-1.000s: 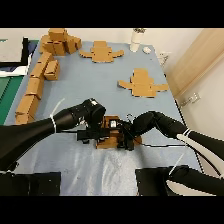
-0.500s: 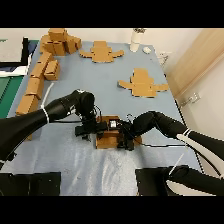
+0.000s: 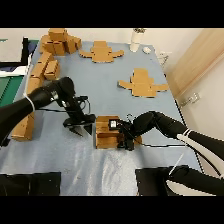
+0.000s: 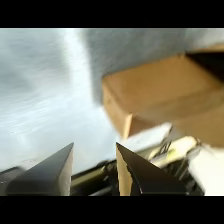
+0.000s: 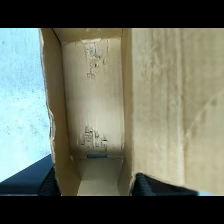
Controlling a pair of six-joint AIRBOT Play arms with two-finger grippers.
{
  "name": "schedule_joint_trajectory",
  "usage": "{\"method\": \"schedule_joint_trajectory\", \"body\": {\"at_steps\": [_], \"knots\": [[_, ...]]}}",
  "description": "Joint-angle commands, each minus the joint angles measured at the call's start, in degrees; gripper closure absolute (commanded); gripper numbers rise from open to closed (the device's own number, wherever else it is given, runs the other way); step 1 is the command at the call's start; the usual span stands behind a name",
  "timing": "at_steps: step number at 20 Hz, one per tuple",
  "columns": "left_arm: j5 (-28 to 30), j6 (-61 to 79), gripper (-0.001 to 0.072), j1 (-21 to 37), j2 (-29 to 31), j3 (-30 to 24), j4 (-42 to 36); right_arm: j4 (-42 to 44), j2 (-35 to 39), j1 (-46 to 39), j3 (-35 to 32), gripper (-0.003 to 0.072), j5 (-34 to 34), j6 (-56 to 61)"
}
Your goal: Fold the box.
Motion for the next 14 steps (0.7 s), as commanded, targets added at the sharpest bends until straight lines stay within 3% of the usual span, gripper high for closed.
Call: {"method": "schedule_joint_trajectory", "body": {"at_steps": [1,2,5,9,11,14], "knots": [[-8.02,19.43,0.0545,7.43,0.0,-0.02,-4.11,0.02,0.02,-0.02,0.04,0.0185,0.0,0.0],[-9.29,26.18,0.0693,8.98,0.02,-0.02,-6.69,0.02,0.02,-0.02,0.04,0.0184,0.0,0.0],[-9.94,39.67,0.0692,10.62,0.02,-0.17,-13.03,0.02,0.02,-0.02,0.04,0.0185,0.02,0.0],[-8.26,45.94,0.0693,10.6,0.52,-0.96,-11.89,0.02,0.02,-0.02,0.04,0.0185,0.0,0.0],[-6.75,50.42,0.0693,10.58,2.56,-4.17,-11.69,0.02,0.02,-0.02,0.04,0.0185,0.02,0.0],[-2.8,57.16,0.0694,13.99,8.37,-14.29,-11.56,0.02,0.02,-0.02,0.04,0.0185,0.02,0.0]]}}
